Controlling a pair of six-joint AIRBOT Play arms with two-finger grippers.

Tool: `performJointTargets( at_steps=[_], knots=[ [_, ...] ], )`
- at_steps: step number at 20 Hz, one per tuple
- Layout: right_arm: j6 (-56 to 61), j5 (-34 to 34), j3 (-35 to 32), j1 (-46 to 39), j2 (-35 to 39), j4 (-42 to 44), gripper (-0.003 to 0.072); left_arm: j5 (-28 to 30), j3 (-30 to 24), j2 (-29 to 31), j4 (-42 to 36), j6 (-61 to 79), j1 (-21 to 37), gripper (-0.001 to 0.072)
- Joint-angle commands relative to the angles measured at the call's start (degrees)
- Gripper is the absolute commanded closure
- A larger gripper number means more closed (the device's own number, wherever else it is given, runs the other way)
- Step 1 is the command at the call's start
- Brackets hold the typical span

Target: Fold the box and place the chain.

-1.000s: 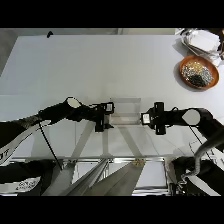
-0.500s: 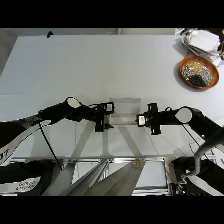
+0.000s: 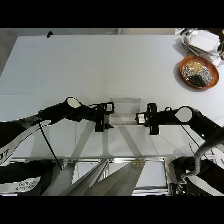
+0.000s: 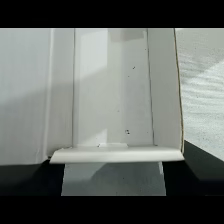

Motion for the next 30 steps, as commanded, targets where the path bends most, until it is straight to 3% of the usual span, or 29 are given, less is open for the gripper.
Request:
performJointTargets(
  at_steps=[1, 15, 18, 20, 23, 27, 30],
  knots=[
    [-1.6, -0.5, 0.0, 0.9, -0.5, 2.2, 0.0536, 0.0, 0.0, 0.0, 0.0, 0.0, 0.0, 0.0499],
    [-4.5, -6.3, 0.0, 3.7, -3.2, 3.9, 0.0524, 0.0, 0.0, 0.0, 0.0, 0.0, 0.0, 0.0499],
    [-5.8, -6.2, 0.0, 5.7, -4.0, 4.5, 0.0455, 0.0, 0.0, 0.0, 0.0, 0.0, 0.0, 0.0499],
    [-5.8, -6.2, 0.0, 6.3, -4.7, 5.2, 0.0339, 0.0, 0.0, 0.0, 0.0, 0.0, 0.0, 0.0499],
    [-5.7, -6.1, 0.0, 6.4, -4.7, 5.2, 0.0264, 0.0, 0.0, 0.0, 0.0, 0.0, 0.0, 0.0499],
    [-5.7, -6.4, 0.0, 6.3, -4.3, 5.1, 0.0299, 0.0, 0.0, 0.0, 0.0, 0.0, 0.0, 0.0499],
    [-4.5, -5.6, 0.0, 4.9, -0.8, 5.1, 0.0540, 0.0, 0.0, 0.0, 0.0, 0.0, 0.0, 0.0499]
  ],
)
